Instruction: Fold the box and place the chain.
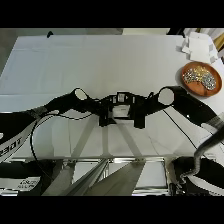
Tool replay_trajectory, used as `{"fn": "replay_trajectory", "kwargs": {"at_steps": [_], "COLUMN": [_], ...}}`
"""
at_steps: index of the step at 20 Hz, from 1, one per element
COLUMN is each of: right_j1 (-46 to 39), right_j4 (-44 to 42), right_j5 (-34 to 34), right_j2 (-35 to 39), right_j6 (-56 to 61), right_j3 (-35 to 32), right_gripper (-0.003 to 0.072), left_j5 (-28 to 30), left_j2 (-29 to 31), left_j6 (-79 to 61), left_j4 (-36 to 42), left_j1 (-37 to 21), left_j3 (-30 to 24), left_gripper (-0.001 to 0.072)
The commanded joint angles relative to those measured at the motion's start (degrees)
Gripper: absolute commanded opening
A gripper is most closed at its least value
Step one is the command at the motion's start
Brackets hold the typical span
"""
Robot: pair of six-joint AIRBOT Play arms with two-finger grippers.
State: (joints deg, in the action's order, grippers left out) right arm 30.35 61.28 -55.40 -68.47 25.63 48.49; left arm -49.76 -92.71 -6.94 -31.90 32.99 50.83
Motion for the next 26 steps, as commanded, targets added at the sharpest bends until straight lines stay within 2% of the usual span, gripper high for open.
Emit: {"fn": "replay_trajectory", "kwargs": {"at_steps": [1,8,13,18,22,26], "right_j1": [-0.13,-0.13,-1.75,-6.93,-7.50,-6.43], "right_j4": [0.26,1.95,1.88,0.76,-4.04,-5.79], "right_j5": [5.05,3.93,6.93,6.29,-1.49,-3.76], "right_j2": [1.84,5.20,9.01,6.97,2.05,-1.68], "right_j6": [-0.22,-2.05,-5.20,-8.28,-12.33,-12.68], "right_j3": [0.07,0.11,1.68,3.56,3.54,3.54], "right_gripper": [0.0180,0.0178,0.0174,0.0176,0.0178,0.0178], "left_j5": [0.00,0.00,-0.07,-0.17,-0.17,-0.20], "left_j2": [0.02,0.02,0.02,0.02,0.02,0.02], "left_j6": [-0.09,-0.09,-0.09,-0.09,-0.09,-0.09], "left_j4": [-0.02,-0.02,-0.02,-0.02,-0.02,-0.02], "left_j1": [-0.04,-0.04,-0.04,-0.04,-0.04,-0.04], "left_j3": [-0.02,-0.02,-0.02,-0.02,-0.02,-0.02], "left_gripper": [0.0272,0.0272,0.0272,0.0272,0.0272,0.0272]}}
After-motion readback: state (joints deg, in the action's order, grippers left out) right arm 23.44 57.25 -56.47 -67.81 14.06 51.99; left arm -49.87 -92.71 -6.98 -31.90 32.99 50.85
